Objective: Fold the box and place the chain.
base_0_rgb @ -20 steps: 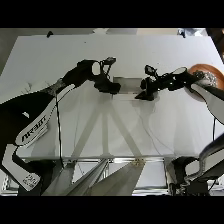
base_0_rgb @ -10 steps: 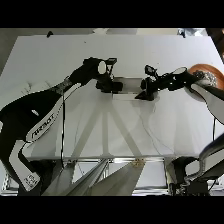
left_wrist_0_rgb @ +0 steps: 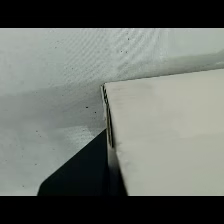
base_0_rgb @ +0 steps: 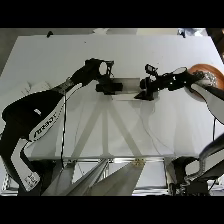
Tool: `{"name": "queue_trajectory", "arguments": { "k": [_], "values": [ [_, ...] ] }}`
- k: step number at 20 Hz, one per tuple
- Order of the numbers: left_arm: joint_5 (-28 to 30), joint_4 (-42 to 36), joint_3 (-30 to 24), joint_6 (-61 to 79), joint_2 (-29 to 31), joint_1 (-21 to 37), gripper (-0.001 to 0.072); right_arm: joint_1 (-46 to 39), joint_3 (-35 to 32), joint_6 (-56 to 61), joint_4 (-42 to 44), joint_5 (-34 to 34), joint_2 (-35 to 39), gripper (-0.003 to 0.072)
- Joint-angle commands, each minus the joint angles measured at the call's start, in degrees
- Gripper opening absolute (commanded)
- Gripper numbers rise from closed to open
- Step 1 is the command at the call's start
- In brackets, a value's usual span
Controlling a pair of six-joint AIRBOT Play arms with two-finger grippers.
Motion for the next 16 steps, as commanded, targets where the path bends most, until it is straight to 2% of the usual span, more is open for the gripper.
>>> {"name": "queue_trajectory", "arguments": {
  "k": [1, 2, 4, 8, 11, 13, 15, 16],
  "values": [
    [1.4, -2.1, 0.0, -0.3, -0.1, -0.1, 0.0037, 0.0, 0.0, 0.0, -0.2, -0.4, 0.0, 0.0497],
    [1.4, -2.7, 0.0, -0.3, -0.1, 0.0, 0.0089, 0.0, 0.0, 0.0, -0.2, -0.4, 0.0, 0.0497],
    [1.4, -3.5, 0.0, -0.3, 0.2, 0.0, 0.027, 0.0, 0.0, 0.0, -0.2, -0.4, 0.0, 0.0497],
    [1.4, -4.1, 0.1, 1.0, 2.2, 0.5, 0.0288, 0.0, 0.0, 0.0, -0.2, -0.4, 0.0, 0.0497],
    [-0.2, -8.9, 0.1, 8.3, 5.7, 2.5, 0.03, 0.0, 0.0, 0.0, -0.2, -0.4, 0.0, 0.0497],
    [-4.5, -11.7, 0.1, 13.4, 8.5, 4.5, 0.031, 0.0, 0.0, 0.0, -0.2, -0.4, 0.0, 0.0497],
    [-11.0, -11.2, 0.1, 18.0, 11.0, 6.5, 0.0358, 0.0, 0.0, 0.0, -0.2, -0.4, 0.0, 0.0497],
    [-13.9, -10.7, 0.1, 19.7, 12.0, 7.6, 0.0358, 0.0, 0.0, 0.0, -0.2, -0.4, 0.0, 0.0497]
  ]
}}
